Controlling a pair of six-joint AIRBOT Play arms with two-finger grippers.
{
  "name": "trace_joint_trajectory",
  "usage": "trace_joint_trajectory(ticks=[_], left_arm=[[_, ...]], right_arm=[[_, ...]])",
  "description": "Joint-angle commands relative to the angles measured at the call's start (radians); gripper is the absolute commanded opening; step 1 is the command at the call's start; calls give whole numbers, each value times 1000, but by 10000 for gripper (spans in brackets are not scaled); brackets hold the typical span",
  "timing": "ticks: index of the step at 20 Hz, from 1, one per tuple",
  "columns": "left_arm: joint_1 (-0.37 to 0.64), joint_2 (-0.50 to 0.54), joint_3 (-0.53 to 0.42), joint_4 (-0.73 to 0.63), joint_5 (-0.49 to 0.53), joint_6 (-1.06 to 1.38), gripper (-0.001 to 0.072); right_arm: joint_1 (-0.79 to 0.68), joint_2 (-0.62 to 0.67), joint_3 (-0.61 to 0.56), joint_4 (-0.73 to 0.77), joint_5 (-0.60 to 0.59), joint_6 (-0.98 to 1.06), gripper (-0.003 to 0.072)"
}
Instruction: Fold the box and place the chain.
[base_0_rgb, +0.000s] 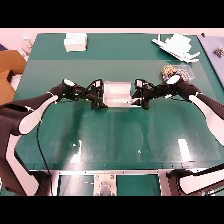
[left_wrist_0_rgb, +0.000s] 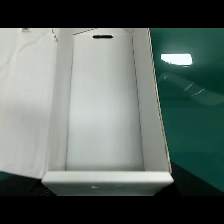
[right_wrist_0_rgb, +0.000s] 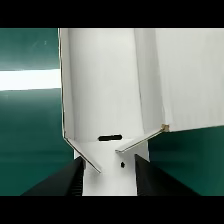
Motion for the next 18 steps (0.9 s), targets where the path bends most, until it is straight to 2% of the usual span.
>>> trace_joint_trajectory(ticks=[1, 11, 18], left_arm=[[0, 0, 0, 0, 0, 0, 529], [0, 0, 0, 0, -1, 0, 529], [0, 0, 0, -7, -1, 0, 529]], right_arm=[[9, -5, 0, 6, -29, -16, 326], [60, -5, 0, 83, -31, -36, 258], [69, -23, 0, 111, -30, -51, 258]])
